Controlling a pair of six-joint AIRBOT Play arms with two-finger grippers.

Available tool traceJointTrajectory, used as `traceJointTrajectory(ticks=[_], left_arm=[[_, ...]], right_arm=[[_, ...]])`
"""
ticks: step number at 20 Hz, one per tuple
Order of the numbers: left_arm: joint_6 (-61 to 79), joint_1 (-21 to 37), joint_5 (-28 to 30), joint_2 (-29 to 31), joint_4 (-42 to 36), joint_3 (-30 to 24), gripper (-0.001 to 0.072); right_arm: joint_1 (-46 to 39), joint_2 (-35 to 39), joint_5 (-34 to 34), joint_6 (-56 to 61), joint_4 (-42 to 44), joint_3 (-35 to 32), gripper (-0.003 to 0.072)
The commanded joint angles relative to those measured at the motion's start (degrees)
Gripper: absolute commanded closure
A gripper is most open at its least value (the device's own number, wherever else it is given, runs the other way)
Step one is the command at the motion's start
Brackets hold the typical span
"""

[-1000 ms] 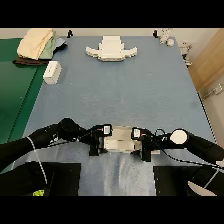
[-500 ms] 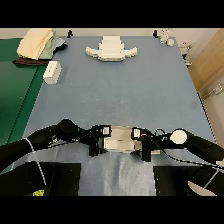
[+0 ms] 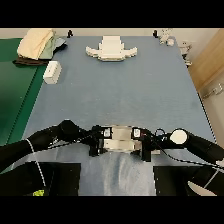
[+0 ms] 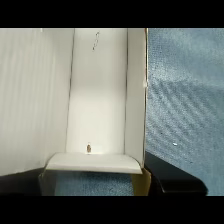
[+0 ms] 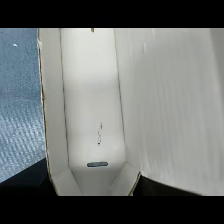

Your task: Fold the box.

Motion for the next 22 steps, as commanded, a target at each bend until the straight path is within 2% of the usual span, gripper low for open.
traceJointTrajectory(ticks=[1,10,11,12,16,17,18,22], left_arm=[[0.1,-0.3,0.2,0.0,-0.2,0.0,0.0131],[-0.1,-0.3,0.1,0.0,-0.2,0.0,0.0132],[-0.1,-0.3,0.1,0.0,-0.2,0.0,0.0190],[-0.1,-0.3,0.0,0.0,-0.2,0.0,0.0407],[-0.1,-0.3,0.0,0.0,-0.2,0.0,0.0395],[-0.1,-0.3,0.0,0.0,-0.2,0.0,0.0324],[-0.1,-0.3,0.1,0.0,-0.2,0.0,0.0013],[-0.3,-0.3,0.1,0.0,-0.2,0.0,0.0032]], right_arm=[[0.0,0.0,0.0,0.0,0.0,0.0,0.0241],[0.0,0.0,0.0,0.0,0.0,0.0,0.0240],[0.0,0.0,0.0,0.0,0.0,0.0,0.0241],[0.0,0.0,0.0,0.0,0.0,0.0,0.0240],[0.0,0.0,0.0,0.0,0.0,0.0,0.0241],[0.0,0.0,0.0,0.0,0.0,0.0,0.0241],[0.0,0.0,0.0,0.0,0.0,0.0,0.0241],[0.0,0.0,0.0,0.0,0.0,0.0,0.0241]])
